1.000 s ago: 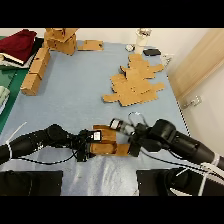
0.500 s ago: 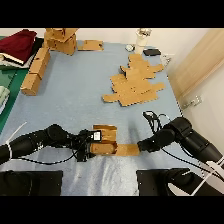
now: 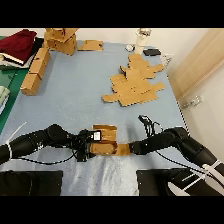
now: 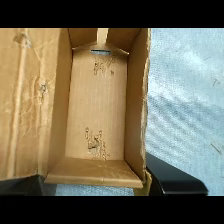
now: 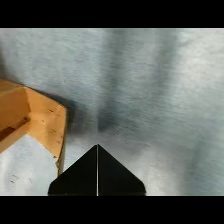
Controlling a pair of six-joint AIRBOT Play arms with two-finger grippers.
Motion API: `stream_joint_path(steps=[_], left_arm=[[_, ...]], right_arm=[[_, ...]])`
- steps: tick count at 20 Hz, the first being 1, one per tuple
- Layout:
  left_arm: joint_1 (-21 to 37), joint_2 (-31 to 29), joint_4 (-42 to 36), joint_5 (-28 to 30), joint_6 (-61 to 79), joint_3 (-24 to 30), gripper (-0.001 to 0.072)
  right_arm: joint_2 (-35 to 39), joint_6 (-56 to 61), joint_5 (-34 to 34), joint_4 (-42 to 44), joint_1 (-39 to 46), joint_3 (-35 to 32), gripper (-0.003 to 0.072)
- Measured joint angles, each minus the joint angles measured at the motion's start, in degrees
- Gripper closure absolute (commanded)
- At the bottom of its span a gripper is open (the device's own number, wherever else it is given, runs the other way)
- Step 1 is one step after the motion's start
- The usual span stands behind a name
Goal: Fold the box.
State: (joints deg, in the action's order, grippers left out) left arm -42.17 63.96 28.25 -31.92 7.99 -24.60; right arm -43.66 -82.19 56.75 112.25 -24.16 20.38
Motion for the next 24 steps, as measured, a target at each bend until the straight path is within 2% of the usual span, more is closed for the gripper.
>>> stream_joint_path(steps=[8, 14, 16, 22, 23, 24], left_arm=[[0.00, 0.00, 0.00, 0.00, 0.00, 0.00, 0.0096], [0.00, 0.00, 0.00, 0.00, 0.00, 0.00, 0.0096], [0.00, 0.00, 0.00, 0.00, 0.02, 0.00, 0.0096], [0.00, 0.00, 0.00, -0.02, 0.00, 0.02, 0.0096], [0.00, 0.00, 0.00, 0.00, 0.00, 0.00, 0.0096], [0.00, 0.00, 0.00, 0.00, 0.02, 0.00, 0.0096]], right_arm=[[0.00, -5.70, -3.34, 8.74, 0.00, -0.31, 0.0680], [0.02, -6.67, -5.75, 12.87, -3.08, 0.87, 0.0659], [0.02, -6.69, -5.75, 12.92, -3.61, 1.57, 0.0432], [0.02, -4.59, -4.98, 11.85, -4.07, 2.99, 0.0398], [0.02, -4.17, -4.83, 11.78, -4.09, 3.21, 0.0383], [0.02, -3.98, -4.70, 11.61, -4.15, 3.45, 0.0330]])
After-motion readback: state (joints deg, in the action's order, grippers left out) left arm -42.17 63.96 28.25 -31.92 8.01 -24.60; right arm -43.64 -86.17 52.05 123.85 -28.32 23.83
